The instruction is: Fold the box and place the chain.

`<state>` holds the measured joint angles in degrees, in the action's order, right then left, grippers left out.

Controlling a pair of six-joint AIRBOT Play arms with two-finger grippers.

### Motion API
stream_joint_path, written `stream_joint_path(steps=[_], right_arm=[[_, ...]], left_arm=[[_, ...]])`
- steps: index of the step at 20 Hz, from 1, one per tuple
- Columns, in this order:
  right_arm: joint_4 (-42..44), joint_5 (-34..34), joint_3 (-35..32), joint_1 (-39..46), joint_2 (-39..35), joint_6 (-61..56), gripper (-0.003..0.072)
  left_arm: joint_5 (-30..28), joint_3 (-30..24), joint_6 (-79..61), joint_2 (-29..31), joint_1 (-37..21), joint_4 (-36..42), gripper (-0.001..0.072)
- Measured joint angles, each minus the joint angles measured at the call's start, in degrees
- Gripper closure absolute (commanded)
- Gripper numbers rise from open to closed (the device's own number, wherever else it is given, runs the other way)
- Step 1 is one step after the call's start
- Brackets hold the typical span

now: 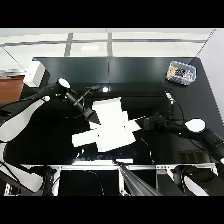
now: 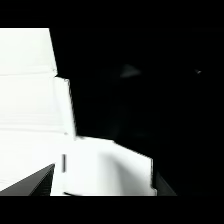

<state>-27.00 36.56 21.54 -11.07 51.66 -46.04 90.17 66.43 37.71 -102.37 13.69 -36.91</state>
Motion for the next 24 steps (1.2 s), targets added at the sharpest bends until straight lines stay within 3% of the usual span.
stream_joint_path(steps=[4,6,8,12,16,24], right_arm=[[-15.02,10.12,7.41,5.79,0.00,0.00,-0.0032],[-22.56,14.56,10.78,8.37,-0.02,0.00,-0.0032],[-27.47,17.40,12.66,10.16,0.00,0.00,-0.0027],[-27.06,18.43,13.88,10.56,0.00,1.55,-0.0028],[-25.88,18.47,12.37,7.85,0.00,13.11,-0.0027],[-23.78,16.55,6.14,-0.20,0.63,36.57,-0.0027]], left_arm=[[-2.23,-1.20,-0.17,3.98,0.50,-0.35,0.0690],[-6.75,-4.70,-2.91,9.18,2.16,-0.31,0.0686],[-15.21,-9.92,-8.90,15.54,4.92,-0.13,0.0686],[-29.35,-16.17,-25.92,22.56,10.12,-1.03,0.0684],[-39.12,-17.92,-36.13,22.69,13.57,-1.81,0.0684],[-44.63,-18.45,-40.41,20.02,15.13,-3.13,0.0684]])
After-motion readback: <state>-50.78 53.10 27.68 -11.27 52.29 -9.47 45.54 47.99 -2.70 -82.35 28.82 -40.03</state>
